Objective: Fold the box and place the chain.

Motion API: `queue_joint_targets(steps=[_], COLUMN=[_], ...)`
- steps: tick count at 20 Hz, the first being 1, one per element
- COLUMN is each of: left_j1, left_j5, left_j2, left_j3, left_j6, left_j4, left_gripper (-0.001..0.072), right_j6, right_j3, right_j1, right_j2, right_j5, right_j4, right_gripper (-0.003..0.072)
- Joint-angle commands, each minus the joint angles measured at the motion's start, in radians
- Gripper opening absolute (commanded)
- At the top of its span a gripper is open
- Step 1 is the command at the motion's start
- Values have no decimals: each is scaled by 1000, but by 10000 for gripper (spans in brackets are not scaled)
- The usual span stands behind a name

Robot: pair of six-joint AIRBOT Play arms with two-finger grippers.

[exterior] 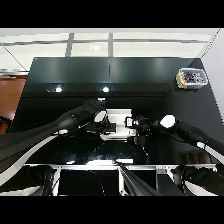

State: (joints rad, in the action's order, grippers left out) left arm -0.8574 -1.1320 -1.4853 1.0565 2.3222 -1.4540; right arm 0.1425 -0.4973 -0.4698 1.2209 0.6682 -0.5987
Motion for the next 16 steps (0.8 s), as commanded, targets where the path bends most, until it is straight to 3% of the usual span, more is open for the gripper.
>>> queue_joint_targets(steps=[1, 3, 8, 9, 10, 11, 13, 14, 15, 16], left_j1=[-3, -3, -3, -3, -3, -3, -3, -3, -3, -3], left_j5=[4, 5, 5, 5, 5, 0, -14, -19, -26, -25], left_j2=[-2, -2, -2, -2, -2, -2, -2, -2, -2, -2], left_j3=[2, 2, 11, 13, 14, 14, 14, 14, 14, 14], left_j6=[44, 43, 43, 43, 43, 43, 44, 44, 45, 45], left_j4=[-2, 0, 0, 0, 0, -2, -4, -4, -5, -9], left_gripper=[165, 29, 36, 131, 334, 424, 425, 420, 329, 159], right_j6=[0, 0, 0, 0, 0, 0, 0, 0, 0, 0], right_j3=[0, 0, 0, 0, 0, 0, 0, 0, 0, 0], right_j1=[0, 0, 0, 0, 0, 0, 0, 0, 0, 0], right_j2=[1, 1, 1, 1, 1, 1, 1, 1, 1, 1], right_j5=[0, 0, 0, 0, 0, 0, 0, 0, 0, 0], right_j4=[0, 0, 0, 0, 0, 0, 0, 0, 0, 0], right_gripper=[141, 141, 141, 141, 141, 141, 141, 141, 141, 141])
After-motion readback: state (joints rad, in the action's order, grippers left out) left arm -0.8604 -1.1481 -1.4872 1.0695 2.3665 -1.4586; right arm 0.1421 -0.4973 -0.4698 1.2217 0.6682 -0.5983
